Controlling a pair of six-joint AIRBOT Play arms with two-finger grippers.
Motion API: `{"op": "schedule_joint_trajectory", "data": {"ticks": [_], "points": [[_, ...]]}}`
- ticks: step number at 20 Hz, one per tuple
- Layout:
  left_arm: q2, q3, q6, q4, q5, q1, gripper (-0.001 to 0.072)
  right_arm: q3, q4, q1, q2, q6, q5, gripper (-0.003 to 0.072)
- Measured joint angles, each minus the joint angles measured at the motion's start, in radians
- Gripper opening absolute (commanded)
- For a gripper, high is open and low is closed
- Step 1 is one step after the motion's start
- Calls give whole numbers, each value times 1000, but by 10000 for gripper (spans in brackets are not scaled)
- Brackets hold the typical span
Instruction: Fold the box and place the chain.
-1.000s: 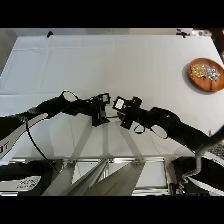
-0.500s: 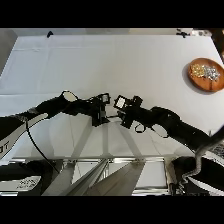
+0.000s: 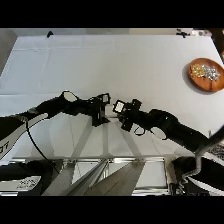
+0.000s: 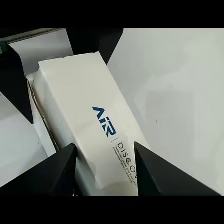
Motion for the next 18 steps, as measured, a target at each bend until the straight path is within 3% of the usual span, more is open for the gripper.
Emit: {"op": "schedule_joint_trajectory", "data": {"ticks": [4,10,13,18], "points": [[0,0,-1,0,-5,-1,254,-6,-5,2,32,-1,0,478],[0,0,-1,1,-6,-1,254,-7,-7,2,95,-2,-27,478],[0,0,-1,0,-5,-1,254,-7,-6,2,106,-2,-26,402],[0,0,-3,0,-4,-1,254,-6,0,-11,95,15,-31,403]]}}
